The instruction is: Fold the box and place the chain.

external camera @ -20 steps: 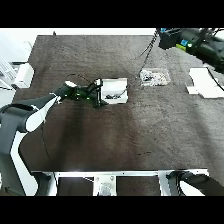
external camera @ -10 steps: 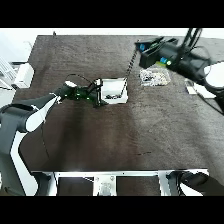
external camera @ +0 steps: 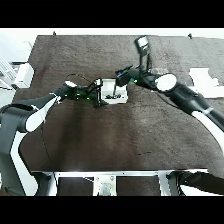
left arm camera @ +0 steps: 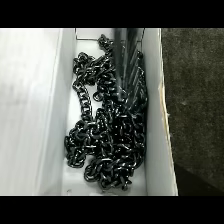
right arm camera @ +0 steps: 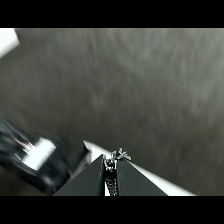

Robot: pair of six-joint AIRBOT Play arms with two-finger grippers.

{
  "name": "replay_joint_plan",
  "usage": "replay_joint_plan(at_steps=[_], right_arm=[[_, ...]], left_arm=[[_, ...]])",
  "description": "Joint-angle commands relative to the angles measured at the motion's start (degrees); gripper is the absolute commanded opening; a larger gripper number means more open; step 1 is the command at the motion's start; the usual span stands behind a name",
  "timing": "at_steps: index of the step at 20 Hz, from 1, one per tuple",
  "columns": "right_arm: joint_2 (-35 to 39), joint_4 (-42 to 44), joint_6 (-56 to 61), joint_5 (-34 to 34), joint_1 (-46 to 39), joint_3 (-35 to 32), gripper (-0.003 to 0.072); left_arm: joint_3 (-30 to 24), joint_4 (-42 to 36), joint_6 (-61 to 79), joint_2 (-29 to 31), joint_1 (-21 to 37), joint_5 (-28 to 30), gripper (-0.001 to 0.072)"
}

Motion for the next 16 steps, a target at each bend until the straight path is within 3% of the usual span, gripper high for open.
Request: replay_joint_plan(at_steps=[1,4,5,7,8,11,15,16], right_arm=[[-10.0,0.0,0.0,-0.3,0.2,-0.1,0.0007],[-14.9,0.1,0.1,0.8,0.2,-0.1,0.0009],[-15.0,0.0,0.0,1.3,0.2,-0.1,0.0050],[-14.3,0.0,0.0,1.3,0.2,0.3,0.0515],[-13.3,-0.2,0.0,1.3,0.1,0.5,0.0557],[-7.5,-1.3,-0.2,1.6,0.1,0.5,0.0557],[4.7,-13.8,-0.1,1.9,-1.1,0.5,0.0555],[7.0,-15.3,-0.1,1.9,-2.5,0.5,0.0498]], left_arm=[[0.0,0.0,0.0,0.0,0.0,0.0,0.0470],[0.0,0.0,0.0,0.0,0.0,0.0,0.0470],[0.0,0.0,0.0,0.0,0.0,0.0,0.0470],[0.0,0.0,0.0,0.0,0.0,0.0,0.0470],[0.0,0.0,0.0,0.0,0.0,0.0,0.0470],[0.0,0.0,0.0,0.0,0.0,0.0,0.0470],[0.0,0.0,0.0,0.0,0.0,0.0,0.0470],[0.0,0.0,0.0,0.0,0.0,0.0,0.0470]])
